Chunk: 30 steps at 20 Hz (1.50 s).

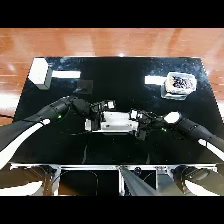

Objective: Fold the box and place the chain.

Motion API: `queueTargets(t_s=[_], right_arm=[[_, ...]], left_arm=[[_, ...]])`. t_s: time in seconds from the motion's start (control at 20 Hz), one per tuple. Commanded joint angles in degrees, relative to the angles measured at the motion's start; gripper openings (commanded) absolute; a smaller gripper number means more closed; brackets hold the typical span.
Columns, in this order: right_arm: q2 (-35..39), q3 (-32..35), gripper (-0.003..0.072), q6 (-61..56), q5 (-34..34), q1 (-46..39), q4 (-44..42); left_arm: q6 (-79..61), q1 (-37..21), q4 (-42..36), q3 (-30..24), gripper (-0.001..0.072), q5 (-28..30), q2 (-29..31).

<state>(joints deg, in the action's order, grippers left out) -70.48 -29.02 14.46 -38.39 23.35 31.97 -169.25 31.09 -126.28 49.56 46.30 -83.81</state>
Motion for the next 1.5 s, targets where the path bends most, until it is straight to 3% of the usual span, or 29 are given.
queueTargets(t_s=[0.0,1.25,1.3,1.4,1.45], right_arm=[[0.00,-0.04,0.0568,0.07,0.07,-0.02,-0.02],[0.02,-0.02,0.0567,-0.26,0.07,-0.04,-0.20],[0.02,-0.02,0.0567,-0.26,0.07,-0.04,-0.20],[0.02,-0.02,0.0567,-0.26,0.07,-0.04,-0.20],[0.02,-0.02,0.0567,-0.26,0.07,-0.04,-0.20]], left_arm=[[-0.02,0.00,0.04,-0.02,0.0021,-0.04,-0.02],[0.42,0.00,0.00,-0.02,0.0025,0.04,0.00],[0.42,0.00,0.02,-0.02,0.0048,0.02,0.00],[1.62,0.00,0.00,0.00,0.0275,-0.04,0.00],[3.78,0.00,0.00,0.13,0.0274,0.09,0.00]])
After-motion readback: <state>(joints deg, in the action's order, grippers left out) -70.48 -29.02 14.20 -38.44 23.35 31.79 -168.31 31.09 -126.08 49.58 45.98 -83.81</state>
